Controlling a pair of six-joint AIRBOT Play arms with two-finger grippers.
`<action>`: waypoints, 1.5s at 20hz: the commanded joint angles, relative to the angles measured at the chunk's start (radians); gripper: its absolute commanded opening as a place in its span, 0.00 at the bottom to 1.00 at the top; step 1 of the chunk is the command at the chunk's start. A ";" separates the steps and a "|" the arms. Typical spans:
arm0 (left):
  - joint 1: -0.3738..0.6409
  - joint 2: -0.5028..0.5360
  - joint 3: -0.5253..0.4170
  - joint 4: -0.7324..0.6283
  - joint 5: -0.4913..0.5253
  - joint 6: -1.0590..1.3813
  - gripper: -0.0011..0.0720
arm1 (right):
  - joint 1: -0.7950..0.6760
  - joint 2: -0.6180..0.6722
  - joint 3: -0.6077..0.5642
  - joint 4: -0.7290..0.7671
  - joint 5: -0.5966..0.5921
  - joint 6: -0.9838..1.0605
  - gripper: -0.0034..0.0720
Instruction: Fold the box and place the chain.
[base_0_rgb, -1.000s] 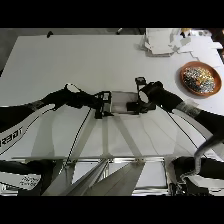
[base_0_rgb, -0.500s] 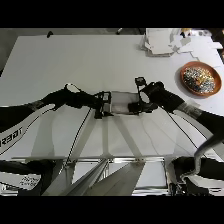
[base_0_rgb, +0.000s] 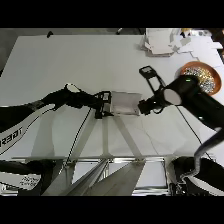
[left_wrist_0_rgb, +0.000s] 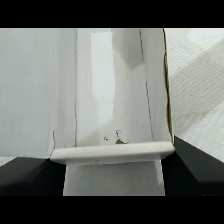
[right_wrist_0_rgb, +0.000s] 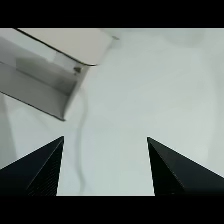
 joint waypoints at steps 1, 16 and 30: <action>0.000 0.000 0.000 0.000 -0.001 0.002 0.30 | -0.152 0.108 0.051 -0.072 0.006 -0.108 0.82; 0.000 0.000 0.000 0.000 -0.001 0.002 0.30 | -0.929 -0.447 0.310 0.024 -0.198 -0.326 0.58; 0.000 0.000 0.000 0.001 -0.002 0.002 0.30 | -0.928 -0.561 0.310 0.117 -0.268 -0.321 0.39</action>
